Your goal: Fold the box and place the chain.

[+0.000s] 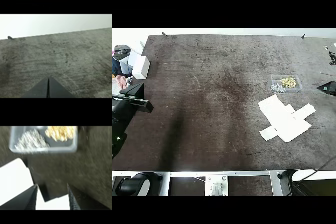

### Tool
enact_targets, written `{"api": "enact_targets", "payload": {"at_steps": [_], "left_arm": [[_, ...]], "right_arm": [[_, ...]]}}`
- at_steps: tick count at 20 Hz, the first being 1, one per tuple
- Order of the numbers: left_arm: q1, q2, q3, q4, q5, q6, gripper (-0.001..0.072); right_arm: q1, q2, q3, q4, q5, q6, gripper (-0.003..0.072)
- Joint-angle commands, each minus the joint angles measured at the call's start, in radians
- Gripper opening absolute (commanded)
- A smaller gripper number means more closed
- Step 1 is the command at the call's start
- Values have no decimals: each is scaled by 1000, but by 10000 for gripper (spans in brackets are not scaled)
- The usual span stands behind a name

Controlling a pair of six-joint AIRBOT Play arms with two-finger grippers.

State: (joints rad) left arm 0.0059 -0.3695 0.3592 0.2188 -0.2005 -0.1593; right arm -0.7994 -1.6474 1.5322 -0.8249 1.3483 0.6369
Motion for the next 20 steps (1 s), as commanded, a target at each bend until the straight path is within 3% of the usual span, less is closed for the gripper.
{"api": "enact_targets", "payload": {"at_steps": [1, 3, 9, 14, 20], "left_arm": [[-1, 0, -1, 0, 1, 0, 12], [-1, 0, -1, 0, 0, 0, 12], [-1, 0, -1, 0, 1, 0, 12], [-1, 0, -1, 0, 1, 0, 12], [-1, 0, -1, 0, 0, 0, 13]], "right_arm": [[-9, -235, 294, -139, 278, 79, 443], [3, -300, 359, -175, 264, 85, 443], [34, -403, 366, -265, 341, -4, 443], [64, -422, 362, -279, 443, -75, 441], [104, -423, 315, -301, 457, -149, 420]]}}
